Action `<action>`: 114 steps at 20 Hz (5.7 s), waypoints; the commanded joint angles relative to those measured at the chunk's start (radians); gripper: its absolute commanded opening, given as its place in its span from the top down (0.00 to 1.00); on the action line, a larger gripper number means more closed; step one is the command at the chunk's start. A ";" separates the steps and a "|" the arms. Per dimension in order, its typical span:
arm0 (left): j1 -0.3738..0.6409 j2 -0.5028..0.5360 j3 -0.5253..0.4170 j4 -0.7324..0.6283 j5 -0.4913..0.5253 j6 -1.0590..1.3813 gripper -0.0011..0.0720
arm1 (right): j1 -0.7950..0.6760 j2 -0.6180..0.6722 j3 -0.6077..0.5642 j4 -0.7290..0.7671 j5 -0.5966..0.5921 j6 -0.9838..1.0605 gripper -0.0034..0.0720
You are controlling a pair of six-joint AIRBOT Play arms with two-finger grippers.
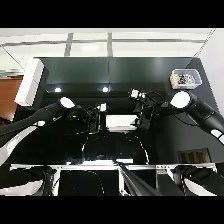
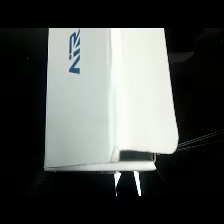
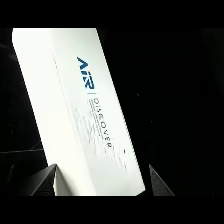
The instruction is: Fold the box and place the chain.
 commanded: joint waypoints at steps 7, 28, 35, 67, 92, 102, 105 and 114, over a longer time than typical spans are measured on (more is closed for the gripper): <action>0.001 -0.001 0.000 0.000 0.000 0.000 0.59 | 0.000 -0.006 -0.001 0.000 -0.001 -0.016 0.08; 0.001 -0.001 0.000 0.000 0.000 0.000 0.59 | 0.000 -0.013 -0.001 -0.005 0.037 -0.036 0.58; 0.001 -0.001 0.000 0.000 0.000 0.000 0.59 | 0.000 -0.013 -0.001 -0.008 0.041 -0.032 0.50; 0.001 -0.001 0.000 0.000 0.000 0.000 0.59 | 0.000 -0.022 -0.019 -0.003 0.022 -0.014 0.45; 0.001 -0.001 0.000 0.000 0.000 0.000 0.59 | -0.058 -0.145 -0.127 0.518 0.002 0.695 0.94; 0.001 -0.001 0.000 0.000 0.000 0.000 0.59 | -0.048 -0.148 -0.126 0.341 -0.042 0.776 0.94; 0.001 -0.001 0.000 0.000 0.000 0.000 0.59 | -0.061 -0.117 -0.094 0.335 0.048 0.692 0.94; 0.001 -0.001 0.000 0.000 0.000 0.000 0.59 | -0.232 0.161 0.060 -0.211 0.064 0.764 0.94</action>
